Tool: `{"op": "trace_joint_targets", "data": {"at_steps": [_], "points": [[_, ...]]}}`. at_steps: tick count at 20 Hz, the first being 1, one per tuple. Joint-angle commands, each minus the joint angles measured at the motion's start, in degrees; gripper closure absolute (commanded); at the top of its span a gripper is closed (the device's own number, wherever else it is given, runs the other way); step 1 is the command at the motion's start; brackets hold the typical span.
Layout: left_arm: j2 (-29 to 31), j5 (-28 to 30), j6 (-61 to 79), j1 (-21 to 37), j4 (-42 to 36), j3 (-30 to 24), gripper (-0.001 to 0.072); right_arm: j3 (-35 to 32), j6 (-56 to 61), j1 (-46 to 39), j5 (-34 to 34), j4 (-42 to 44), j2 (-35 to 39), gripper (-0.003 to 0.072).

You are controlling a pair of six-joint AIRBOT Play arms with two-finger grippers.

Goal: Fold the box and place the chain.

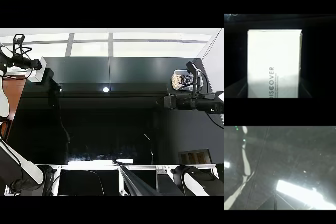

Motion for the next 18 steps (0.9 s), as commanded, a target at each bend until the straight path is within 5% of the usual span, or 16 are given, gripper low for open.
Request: {"op": "trace_joint_targets", "data": {"at_steps": [1,4,7,8,10,12,15,18], "points": [[0.0,-0.1,-0.2,-0.3,3.7,1.4,0.0003,0.0,0.0,0.0,-2.2,-0.1,0.0,0.0663],[5.4,0.5,1.3,-1.4,6.8,3.1,0.0003,0.0,0.0,0.0,-1.3,-0.2,0.0,0.0663],[14.7,5.2,1.6,-4.0,7.1,3.1,0.0033,0.0,0.0,0.0,-7.8,2.0,0.0,0.0663],[17.9,6.3,0.2,-5.2,7.1,3.1,0.0107,0.0,0.0,0.0,-10.3,3.1,0.0,0.0664],[23.8,3.1,-2.8,-7.3,7.1,3.0,0.0666,0.7,-0.1,0.0,-11.3,3.6,0.0,0.0663],[29.4,-3.5,-2.8,-9.7,7.6,1.5,0.0685,3.6,-0.1,-0.2,-6.2,-1.0,0.3,0.0665],[39.4,-4.8,-12.9,-12.7,10.7,-2.5,0.0686,14.2,3.0,-0.2,4.8,-22.5,2.9,0.0665],[49.4,-6.8,-20.4,-17.2,7.6,-10.5,0.0685,16.4,9.6,-0.2,0.6,-31.1,8.0,0.0665]]}}
